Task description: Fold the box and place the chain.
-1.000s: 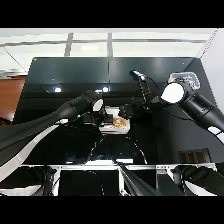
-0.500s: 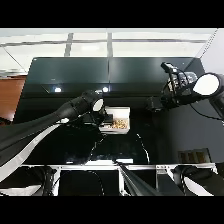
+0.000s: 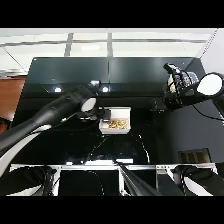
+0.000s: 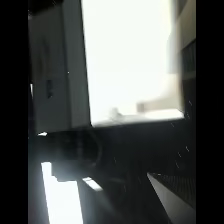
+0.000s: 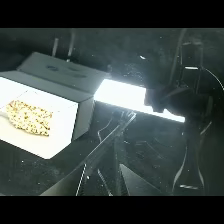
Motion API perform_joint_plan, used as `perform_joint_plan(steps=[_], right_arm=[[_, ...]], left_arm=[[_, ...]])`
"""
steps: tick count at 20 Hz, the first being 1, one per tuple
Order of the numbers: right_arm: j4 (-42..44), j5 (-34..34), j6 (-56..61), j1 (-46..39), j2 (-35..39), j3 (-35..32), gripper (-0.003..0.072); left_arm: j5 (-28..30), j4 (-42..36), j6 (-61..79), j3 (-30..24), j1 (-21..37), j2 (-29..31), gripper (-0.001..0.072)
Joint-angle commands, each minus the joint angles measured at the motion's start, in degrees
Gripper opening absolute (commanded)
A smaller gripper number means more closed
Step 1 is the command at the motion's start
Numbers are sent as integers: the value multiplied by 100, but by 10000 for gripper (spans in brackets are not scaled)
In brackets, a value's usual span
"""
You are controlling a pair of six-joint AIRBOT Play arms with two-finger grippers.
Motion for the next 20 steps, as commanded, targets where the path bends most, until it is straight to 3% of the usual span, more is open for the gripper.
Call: perform_joint_plan(steps=[1,3,5,6,8,9,10,12,14,17,20], right_arm=[[-103,15,-9,-4,2,-2,252],[-149,2,-11,-4,2,-2,253],[-146,-37,-9,-4,0,-2,252],[-146,-57,-9,-4,0,-2,252],[-144,-101,-7,-4,0,-2,253],[-142,-131,-4,-4,0,-2,253],[-136,-144,-2,-4,0,-2,253],[-138,-142,-2,-4,0,-2,253],[-133,-144,15,-4,-2,-2,253],[-120,-144,151,-4,-2,-2,253],[-103,-160,153,-2,-2,-2,253]], left_arm=[[-61,748,199,-494,127,1143,708],[15,966,190,-1266,638,1790,708],[610,463,275,-2240,1593,2306,706],[1386,-398,811,-2769,2175,2476,704],[2627,-3331,4179,-3604,3049,2470,701],[2695,-4819,6481,-3873,3353,2356,701],[2463,-5733,8432,-4000,3526,2227,701],[1878,-6404,11571,-4024,3528,1943,701],[1843,-6481,13556,-4024,3311,1779,713],[2039,-6575,15230,-3989,2865,1604,712],[2127,-6815,15582,-3781,2479,1104,712]])
